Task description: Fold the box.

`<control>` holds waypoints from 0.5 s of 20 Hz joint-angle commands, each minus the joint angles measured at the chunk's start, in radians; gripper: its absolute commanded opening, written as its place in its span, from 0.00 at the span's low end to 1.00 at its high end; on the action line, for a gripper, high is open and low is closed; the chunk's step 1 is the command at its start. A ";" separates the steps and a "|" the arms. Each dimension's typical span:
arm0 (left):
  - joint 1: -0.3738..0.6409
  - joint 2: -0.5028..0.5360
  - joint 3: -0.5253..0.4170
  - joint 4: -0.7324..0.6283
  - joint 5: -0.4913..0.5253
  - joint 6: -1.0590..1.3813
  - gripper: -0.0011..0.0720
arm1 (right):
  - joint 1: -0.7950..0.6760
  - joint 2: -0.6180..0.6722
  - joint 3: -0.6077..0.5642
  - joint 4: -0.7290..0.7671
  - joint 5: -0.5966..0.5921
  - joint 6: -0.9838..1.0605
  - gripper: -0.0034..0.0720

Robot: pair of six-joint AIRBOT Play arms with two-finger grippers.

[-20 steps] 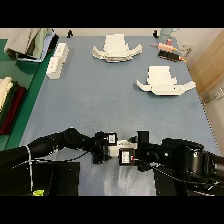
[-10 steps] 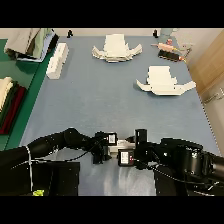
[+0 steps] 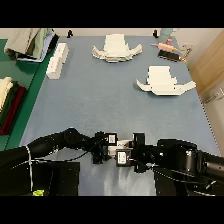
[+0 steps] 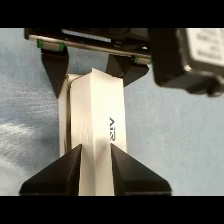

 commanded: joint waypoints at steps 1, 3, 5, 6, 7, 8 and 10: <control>-0.001 0.001 0.000 -0.002 0.000 -0.003 0.66 | 0.000 -0.001 0.000 0.067 0.014 -0.019 0.43; -0.001 0.001 0.000 -0.002 0.000 -0.003 0.66 | 0.000 0.000 0.000 0.071 0.014 -0.019 0.45; -0.001 0.001 0.000 -0.002 0.000 -0.003 0.66 | 0.001 0.000 0.000 0.085 0.015 -0.019 0.45; -0.001 0.001 0.000 -0.002 0.000 -0.003 0.66 | 0.000 0.000 0.000 0.087 0.014 -0.019 0.45; -0.001 0.001 0.000 -0.002 0.000 -0.003 0.66 | 0.000 0.000 0.001 0.087 0.014 -0.019 0.45; -0.001 0.001 0.000 -0.002 0.000 -0.003 0.66 | 0.000 0.003 0.003 0.086 0.014 -0.019 0.45; -0.001 0.001 0.000 -0.002 0.000 -0.003 0.66 | 0.000 0.029 0.010 0.088 0.010 -0.003 0.45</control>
